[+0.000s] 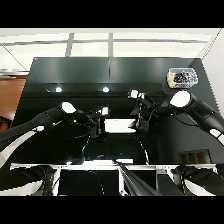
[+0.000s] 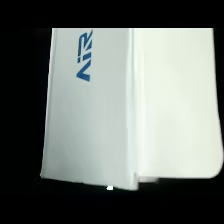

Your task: Fold the box and place the chain.

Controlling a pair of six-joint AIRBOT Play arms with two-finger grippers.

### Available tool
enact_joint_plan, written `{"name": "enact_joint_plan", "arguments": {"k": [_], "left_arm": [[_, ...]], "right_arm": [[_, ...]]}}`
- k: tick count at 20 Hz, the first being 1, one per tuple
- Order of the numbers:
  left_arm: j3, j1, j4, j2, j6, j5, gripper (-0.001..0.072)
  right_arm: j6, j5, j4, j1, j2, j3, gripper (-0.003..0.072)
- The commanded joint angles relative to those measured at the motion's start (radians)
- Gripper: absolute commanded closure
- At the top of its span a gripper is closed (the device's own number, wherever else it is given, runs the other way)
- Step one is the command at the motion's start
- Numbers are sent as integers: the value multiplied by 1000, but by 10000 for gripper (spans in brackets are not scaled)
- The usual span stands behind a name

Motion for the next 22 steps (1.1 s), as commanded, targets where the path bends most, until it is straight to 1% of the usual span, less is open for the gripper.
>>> {"name": "enact_joint_plan", "arguments": {"k": [1,5,6,7,8,10,22], "left_arm": [[1,0,0,0,1,-2,355],[1,0,0,0,1,-2,355],[1,0,0,0,0,-2,355],[1,0,0,0,0,-2,355],[1,0,0,0,1,-2,355],[1,0,0,0,1,-2,355],[1,0,0,0,0,-2,355]], "right_arm": [[-79,-39,-10,31,-1,-7,-23],[-79,-50,-21,31,-1,-7,-18],[-79,-48,-21,31,-1,-7,148],[-79,-47,-21,31,-1,-7,251],[-79,-48,-21,31,-1,-7,265],[-78,-49,-21,31,-1,-7,388],[-75,-50,-20,31,-1,-27,389]]}}
